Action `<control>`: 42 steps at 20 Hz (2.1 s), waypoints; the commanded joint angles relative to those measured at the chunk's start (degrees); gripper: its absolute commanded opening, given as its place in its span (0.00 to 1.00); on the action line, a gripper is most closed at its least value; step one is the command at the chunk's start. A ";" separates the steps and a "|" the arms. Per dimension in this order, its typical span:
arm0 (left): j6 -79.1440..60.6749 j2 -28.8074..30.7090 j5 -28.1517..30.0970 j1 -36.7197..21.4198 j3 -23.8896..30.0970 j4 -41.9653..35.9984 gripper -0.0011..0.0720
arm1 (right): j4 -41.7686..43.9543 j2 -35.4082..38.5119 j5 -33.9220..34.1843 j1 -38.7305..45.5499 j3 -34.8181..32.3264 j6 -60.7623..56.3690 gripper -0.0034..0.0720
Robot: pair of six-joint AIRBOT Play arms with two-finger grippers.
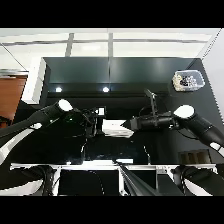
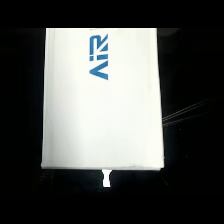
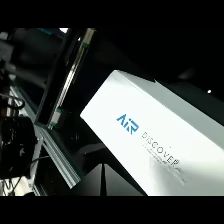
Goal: Fold the box and place the chain.
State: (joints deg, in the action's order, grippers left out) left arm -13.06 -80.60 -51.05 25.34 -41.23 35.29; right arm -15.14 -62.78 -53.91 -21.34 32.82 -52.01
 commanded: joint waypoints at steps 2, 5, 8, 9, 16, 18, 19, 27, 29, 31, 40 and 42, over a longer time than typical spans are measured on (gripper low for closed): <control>0.00 -0.02 0.02 -0.02 -0.04 0.00 0.49 | 0.55 -5.27 4.35 -2.25 -1.11 -3.87 0.07; 0.00 -0.02 0.02 -0.02 -0.04 0.00 0.49 | -1.53 -7.78 5.97 -2.23 -1.11 -4.76 0.07; 0.00 -0.02 0.02 -0.02 -0.04 0.00 0.49 | -1.86 -8.41 6.14 -2.25 -1.11 -4.76 0.07; 0.00 -0.02 0.02 -0.02 -0.04 0.00 0.49 | -1.86 -8.41 6.19 -2.25 -1.11 -4.72 0.07; 0.00 0.02 -0.20 -0.07 -0.04 0.00 0.49 | -7.34 -3.74 -0.17 -0.48 4.87 -4.04 0.07; 0.68 0.55 -0.15 -0.35 -0.07 0.09 0.50 | -12.76 1.01 -5.20 3.41 8.83 -5.09 0.07; 1.46 1.22 -0.13 -0.85 -0.09 0.09 0.62 | -16.65 3.67 -7.89 5.99 10.25 -6.47 0.07; 9.07 11.08 -5.92 -5.18 -2.49 4.07 0.99 | -41.81 18.05 -20.06 29.66 11.02 -17.90 0.07; 9.05 11.43 -5.84 -1.86 -4.04 0.85 0.98 | -40.28 18.05 -17.79 30.84 10.32 -17.90 0.07; 9.22 9.84 -4.33 2.82 -6.64 -1.11 0.98 | -37.22 18.05 -14.64 30.82 8.74 -17.90 0.07; 15.58 -5.90 -7.78 10.19 -20.87 3.63 0.98 | -36.02 18.05 -13.07 30.82 6.51 -17.57 0.07; 16.48 -6.29 -7.96 10.25 -20.87 3.34 0.98 | -36.02 18.05 -13.09 30.82 6.51 -16.92 0.07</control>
State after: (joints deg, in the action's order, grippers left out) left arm 2.07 -84.79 -57.63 35.05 -60.58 38.30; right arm -51.24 -44.77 -67.16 9.41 39.46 -69.63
